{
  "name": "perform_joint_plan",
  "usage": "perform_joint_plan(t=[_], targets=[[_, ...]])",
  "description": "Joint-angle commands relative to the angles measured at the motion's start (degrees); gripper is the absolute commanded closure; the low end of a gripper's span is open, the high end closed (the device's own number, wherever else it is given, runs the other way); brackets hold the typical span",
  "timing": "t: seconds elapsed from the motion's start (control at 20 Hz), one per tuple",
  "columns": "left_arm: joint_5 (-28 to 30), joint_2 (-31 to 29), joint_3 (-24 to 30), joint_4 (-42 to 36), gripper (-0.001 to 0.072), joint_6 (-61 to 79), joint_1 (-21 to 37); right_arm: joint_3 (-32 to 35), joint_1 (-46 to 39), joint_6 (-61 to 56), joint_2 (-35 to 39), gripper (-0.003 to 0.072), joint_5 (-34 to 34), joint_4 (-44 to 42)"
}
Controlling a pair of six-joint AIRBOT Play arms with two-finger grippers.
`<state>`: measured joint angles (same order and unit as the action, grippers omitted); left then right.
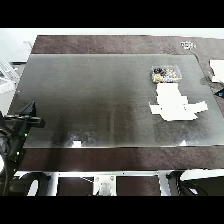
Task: Fold the box and place the chain.
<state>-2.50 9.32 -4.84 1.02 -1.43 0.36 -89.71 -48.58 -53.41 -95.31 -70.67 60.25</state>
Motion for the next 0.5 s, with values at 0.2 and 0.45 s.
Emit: perform_joint_plan(t=[0.2, 0.45], targets=[[0.0, 0.0, 0.0, 0.0, 0.0690, 0.0, 0.0, -18.8, -1.6, 2.2, -18.8, 0.0240, -18.7, -0.7], [0.0, 0.0, 0.0, 0.0, 0.0689, 0.0, 0.0, -18.8, -1.4, 5.6, -22.1, 0.0273, -21.2, -5.2]])
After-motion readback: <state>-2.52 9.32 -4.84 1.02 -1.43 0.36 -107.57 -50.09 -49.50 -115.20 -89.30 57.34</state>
